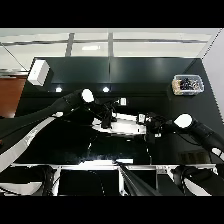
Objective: Fold the box and place the chain.
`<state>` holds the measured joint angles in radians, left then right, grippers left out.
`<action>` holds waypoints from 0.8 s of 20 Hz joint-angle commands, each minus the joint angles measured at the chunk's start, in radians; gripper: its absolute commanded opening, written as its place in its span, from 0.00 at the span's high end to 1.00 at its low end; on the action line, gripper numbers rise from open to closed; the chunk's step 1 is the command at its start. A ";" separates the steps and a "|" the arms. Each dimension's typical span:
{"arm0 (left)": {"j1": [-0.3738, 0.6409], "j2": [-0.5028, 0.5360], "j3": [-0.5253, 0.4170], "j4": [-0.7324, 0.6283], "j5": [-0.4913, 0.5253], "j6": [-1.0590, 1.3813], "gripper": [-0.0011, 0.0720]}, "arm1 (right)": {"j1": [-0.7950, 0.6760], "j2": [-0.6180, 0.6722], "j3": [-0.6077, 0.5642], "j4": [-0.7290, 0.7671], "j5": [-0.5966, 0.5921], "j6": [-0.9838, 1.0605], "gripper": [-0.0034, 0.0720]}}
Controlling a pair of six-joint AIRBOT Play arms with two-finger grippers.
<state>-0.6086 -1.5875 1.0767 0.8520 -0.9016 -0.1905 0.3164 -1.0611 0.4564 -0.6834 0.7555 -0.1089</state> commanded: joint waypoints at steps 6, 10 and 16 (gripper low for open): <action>0.000 0.001 0.000 -0.001 -0.019 -0.001 0.95 | 0.003 -0.062 -0.001 -0.001 -0.024 -0.047 0.00; 0.000 0.001 0.000 0.000 -0.019 -0.001 0.95 | 0.003 -0.070 -0.001 -0.002 -0.027 -0.049 0.00; 0.000 0.001 0.000 -0.001 -0.022 -0.001 0.95 | -0.021 -0.070 -0.001 0.000 -0.010 -0.049 0.00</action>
